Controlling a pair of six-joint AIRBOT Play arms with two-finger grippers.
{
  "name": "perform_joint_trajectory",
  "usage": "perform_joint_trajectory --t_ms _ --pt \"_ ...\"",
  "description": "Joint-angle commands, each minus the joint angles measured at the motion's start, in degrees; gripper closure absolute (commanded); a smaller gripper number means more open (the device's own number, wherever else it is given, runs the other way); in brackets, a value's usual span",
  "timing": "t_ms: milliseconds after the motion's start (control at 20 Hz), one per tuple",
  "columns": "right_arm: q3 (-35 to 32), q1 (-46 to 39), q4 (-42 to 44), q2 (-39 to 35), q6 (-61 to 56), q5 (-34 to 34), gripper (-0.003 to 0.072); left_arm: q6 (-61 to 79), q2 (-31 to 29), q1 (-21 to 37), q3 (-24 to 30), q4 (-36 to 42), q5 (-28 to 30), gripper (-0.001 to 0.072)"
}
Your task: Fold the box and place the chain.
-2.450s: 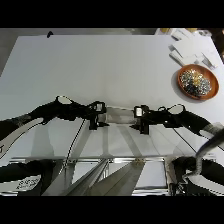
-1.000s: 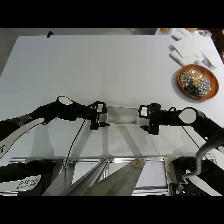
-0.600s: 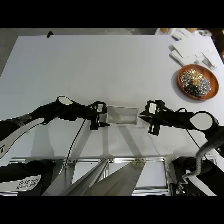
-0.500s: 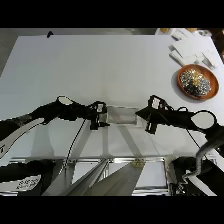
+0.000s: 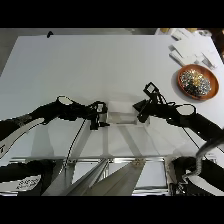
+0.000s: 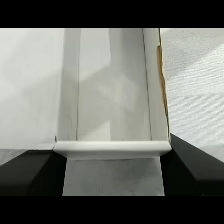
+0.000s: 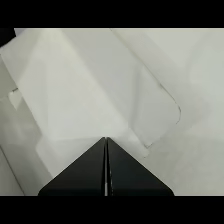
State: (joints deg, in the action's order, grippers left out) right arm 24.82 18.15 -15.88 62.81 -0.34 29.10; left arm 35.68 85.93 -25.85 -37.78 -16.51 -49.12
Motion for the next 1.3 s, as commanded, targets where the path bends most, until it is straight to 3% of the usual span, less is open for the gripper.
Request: perform_joint_trajectory --t_ms 0,100,300,550,650,800,950,1250 --pt "0.0 0.0 -3.4 2.7 -5.5 0.2 0.0669 0.0 0.0 0.0 0.0 0.0 0.0 0.0639" --pt "0.1 0.0 -3.8 1.1 -7.3 2.5 0.0669 0.0 0.0 0.0 0.0 0.0 0.0 0.0639" --pt "0.3 -4.4 -6.2 -9.0 -6.6 9.5 0.0669 0.0 0.0 0.0 0.0 0.0 0.0 0.0639" --pt "0.2 -8.0 -28.3 -12.7 15.2 26.2 0.0671 0.0 0.0 0.0 0.0 0.0 0.0 0.0639" --pt "0.2 -8.0 -31.4 -11.9 16.5 26.7 0.0667 0.0 0.0 0.0 0.0 0.0 0.0 0.0639" --pt "0.2 -6.7 -30.8 -9.9 17.4 23.1 0.0498 0.0 0.0 0.0 0.0 0.0 0.0 0.0639" --pt "0.2 -5.6 -29.8 -7.1 17.4 19.5 0.0510 0.0 0.0 0.0 0.0 0.0 0.0 0.0639" --pt "0.2 -5.6 -19.8 -2.3 20.3 17.4 0.0533 0.0 0.0 0.0 0.0 0.0 0.0 0.0639"
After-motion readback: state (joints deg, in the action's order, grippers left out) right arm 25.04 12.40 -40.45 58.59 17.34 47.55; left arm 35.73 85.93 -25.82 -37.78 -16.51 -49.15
